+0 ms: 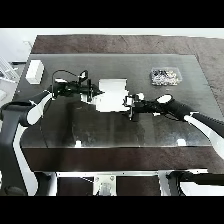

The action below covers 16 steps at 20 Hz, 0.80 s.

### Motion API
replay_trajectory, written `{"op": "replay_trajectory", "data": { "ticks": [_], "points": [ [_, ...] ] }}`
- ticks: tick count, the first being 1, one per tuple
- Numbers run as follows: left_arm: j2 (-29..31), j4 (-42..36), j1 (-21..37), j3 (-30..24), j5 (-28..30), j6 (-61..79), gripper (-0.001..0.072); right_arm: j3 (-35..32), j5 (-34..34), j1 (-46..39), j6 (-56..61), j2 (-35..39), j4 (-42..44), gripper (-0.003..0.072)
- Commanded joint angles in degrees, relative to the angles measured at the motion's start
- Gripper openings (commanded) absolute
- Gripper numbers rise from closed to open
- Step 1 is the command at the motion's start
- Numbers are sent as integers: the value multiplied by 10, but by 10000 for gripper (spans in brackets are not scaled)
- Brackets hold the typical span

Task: Fold the box and place the chain.

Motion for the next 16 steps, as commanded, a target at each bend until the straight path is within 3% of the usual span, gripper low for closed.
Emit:
{"op": "replay_trajectory", "data": {
  "ticks": [1, 5, 9, 16],
  "points": [
    [0, 0, 0, 0, 0, 0, 20, 0, -36, 1, -6, -9, 0, 577],
    [0, 0, 0, 0, 0, 0, 20, 0, -80, 0, -37, -10, 49, 577],
    [0, 0, 0, 0, 0, 0, 20, 8, -77, -20, -66, -7, 131, 577],
    [0, 0, 0, 0, 0, 0, 20, 43, -42, -47, -72, 1, 131, 577]
  ]
}}
